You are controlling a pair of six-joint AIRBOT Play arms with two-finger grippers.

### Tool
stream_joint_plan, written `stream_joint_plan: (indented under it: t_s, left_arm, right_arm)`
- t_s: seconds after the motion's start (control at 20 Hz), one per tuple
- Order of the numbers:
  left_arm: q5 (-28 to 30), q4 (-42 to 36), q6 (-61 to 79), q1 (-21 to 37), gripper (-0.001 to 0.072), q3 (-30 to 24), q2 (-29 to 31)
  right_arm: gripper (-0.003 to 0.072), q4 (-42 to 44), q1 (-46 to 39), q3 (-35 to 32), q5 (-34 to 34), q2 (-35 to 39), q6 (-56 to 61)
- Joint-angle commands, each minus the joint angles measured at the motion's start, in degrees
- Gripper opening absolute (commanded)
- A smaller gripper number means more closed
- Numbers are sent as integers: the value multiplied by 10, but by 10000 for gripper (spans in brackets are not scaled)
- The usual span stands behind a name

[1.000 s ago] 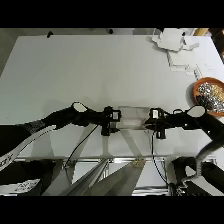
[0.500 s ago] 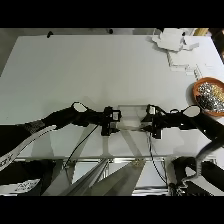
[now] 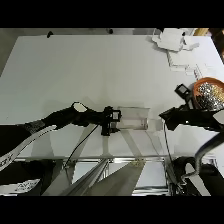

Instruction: Fold the box and place the chain.

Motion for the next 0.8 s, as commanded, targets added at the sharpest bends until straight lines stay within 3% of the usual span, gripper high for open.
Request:
stream_joint_plan:
  t_s: [0.0,0.15,0.45,0.75]
  left_arm:
    - [0,0,0,0,389,0,0]
    - [0,0,0,0,389,0,0]
    - [0,0,0,0,389,0,0]
    - [0,0,0,0,389,0,0]
  right_arm:
    - [25,-76,-76,8,0,-14,185]
    - [25,-114,-85,7,-3,-80,263]
    - [26,-35,-36,-23,6,-195,261]
    - [33,40,1,-24,35,-199,231]
